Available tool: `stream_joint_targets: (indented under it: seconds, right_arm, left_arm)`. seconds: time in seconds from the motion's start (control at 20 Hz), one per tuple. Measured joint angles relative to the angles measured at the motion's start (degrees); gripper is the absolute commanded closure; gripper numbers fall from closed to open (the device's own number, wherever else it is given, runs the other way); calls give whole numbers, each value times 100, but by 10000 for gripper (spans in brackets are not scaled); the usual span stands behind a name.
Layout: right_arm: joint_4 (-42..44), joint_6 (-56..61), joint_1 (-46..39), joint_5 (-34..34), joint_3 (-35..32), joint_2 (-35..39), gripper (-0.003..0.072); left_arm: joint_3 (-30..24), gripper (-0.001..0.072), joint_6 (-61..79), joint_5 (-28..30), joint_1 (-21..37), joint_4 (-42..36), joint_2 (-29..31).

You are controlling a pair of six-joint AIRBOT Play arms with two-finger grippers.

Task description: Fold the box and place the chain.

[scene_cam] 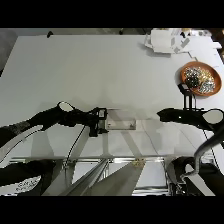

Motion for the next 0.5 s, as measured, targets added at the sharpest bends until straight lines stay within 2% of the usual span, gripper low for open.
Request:
stream_joint_targets:
  seconds: [0.2,0.5]
  right_arm:
    - [-68,651,-85,334,0,-667,671]
    - [240,835,170,474,0,-1241,671]
  left_arm:
    - [0,571,2,0,2,0,0]
    - [0,571,2,0,2,0,0]
